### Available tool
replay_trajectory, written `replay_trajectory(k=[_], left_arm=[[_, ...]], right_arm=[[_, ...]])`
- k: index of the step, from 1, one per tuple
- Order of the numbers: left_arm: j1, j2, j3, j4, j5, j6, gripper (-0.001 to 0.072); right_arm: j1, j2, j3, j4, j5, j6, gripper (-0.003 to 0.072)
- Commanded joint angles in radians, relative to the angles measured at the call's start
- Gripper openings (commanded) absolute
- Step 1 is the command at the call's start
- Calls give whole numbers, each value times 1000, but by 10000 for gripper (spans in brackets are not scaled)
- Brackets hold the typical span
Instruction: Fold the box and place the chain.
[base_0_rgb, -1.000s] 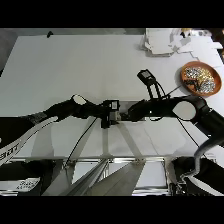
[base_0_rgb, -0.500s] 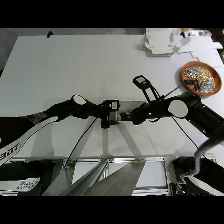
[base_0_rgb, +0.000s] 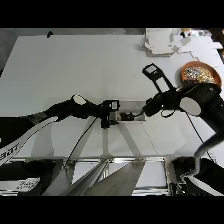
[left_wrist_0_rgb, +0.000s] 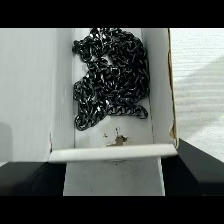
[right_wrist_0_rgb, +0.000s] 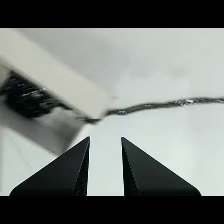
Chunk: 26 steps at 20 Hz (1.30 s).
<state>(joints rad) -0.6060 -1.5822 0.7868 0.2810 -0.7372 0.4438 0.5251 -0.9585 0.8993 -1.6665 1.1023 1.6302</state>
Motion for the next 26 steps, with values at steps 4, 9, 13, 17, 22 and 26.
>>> replay_trajectory(k=[4,9,13,17,22,26], left_arm=[[0,0,0,0,0,0,70],[0,0,0,0,0,0,70],[0,0,0,0,0,0,70],[0,0,0,0,0,0,70],[0,0,0,0,0,0,70],[0,0,0,0,0,0,70]], right_arm=[[-305,-113,10,-75,-34,153,301],[-402,-273,10,18,-140,149,340],[-402,-385,10,45,-224,150,339],[-402,-465,10,48,-262,152,339],[-402,-480,10,48,-309,155,334],[-402,-507,10,48,-269,180,289]])
